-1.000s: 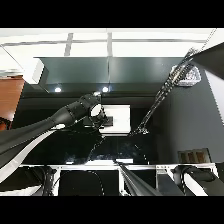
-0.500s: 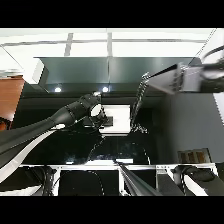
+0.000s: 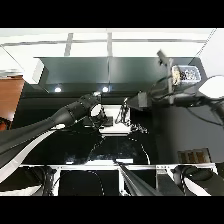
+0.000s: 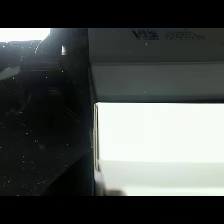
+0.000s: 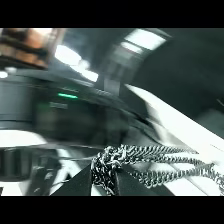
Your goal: Fold the box and place the chain.
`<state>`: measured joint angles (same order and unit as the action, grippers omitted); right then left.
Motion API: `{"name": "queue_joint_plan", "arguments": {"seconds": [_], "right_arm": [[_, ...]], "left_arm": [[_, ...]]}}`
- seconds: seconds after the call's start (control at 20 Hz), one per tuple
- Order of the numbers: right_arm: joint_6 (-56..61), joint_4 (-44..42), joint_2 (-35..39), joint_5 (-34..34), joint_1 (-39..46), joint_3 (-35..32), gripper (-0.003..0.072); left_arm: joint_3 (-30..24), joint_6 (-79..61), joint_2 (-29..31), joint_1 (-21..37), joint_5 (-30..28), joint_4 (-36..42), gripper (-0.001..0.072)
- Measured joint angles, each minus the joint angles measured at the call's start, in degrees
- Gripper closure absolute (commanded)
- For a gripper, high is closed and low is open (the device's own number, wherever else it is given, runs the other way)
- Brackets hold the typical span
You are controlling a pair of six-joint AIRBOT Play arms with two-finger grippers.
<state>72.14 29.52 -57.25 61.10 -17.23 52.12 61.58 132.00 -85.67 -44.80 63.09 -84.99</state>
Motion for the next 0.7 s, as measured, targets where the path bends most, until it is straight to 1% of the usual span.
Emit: {"name": "queue_joint_plan", "arguments": {"seconds": [0.15, 0.25, 0.3, 0.35, 0.4, 0.5, 0.6, 0.7], "right_arm": [[1.5, 1.6, -1.0, -5.7, -1.6, -6.3, 0.0670], [2.2, 1.6, -2.3, -9.1, -3.7, -8.7, 0.0670], [2.3, 1.6, -3.0, -10.6, -4.9, -9.4, 0.0655], [2.5, 1.6, -3.5, -12.0, -5.9, -10.0, 0.0443], [2.6, 1.7, -3.8, -12.8, -6.4, -10.4, 0.0371], [2.6, 2.0, -4.2, -13.2, -6.0, -10.7, 0.0372], [1.4, 3.1, -3.6, -10.6, -3.2, -10.8, 0.0372], [-0.7, 7.1, -1.9, -6.7, 1.0, -10.8, 0.0370]], "left_arm": [[0.0, 0.0, 0.0, 0.0, 0.0, 0.0, 0.0681], [0.0, 0.0, 0.0, 0.0, 0.0, 0.0, 0.0681], [0.0, 0.0, 0.0, 0.0, 0.0, 0.0, 0.0681], [0.0, 0.0, 0.0, 0.0, 0.0, 0.0, 0.0681], [0.0, 0.0, 0.0, 0.0, 0.0, 0.0, 0.0681], [0.0, 0.0, 0.0, 0.0, 0.0, 0.0, 0.0681], [0.0, 0.0, 0.0, 0.0, 0.0, 0.0, 0.0681], [0.0, 0.0, 0.0, 0.0, 0.0, 0.0, 0.0681]]}}
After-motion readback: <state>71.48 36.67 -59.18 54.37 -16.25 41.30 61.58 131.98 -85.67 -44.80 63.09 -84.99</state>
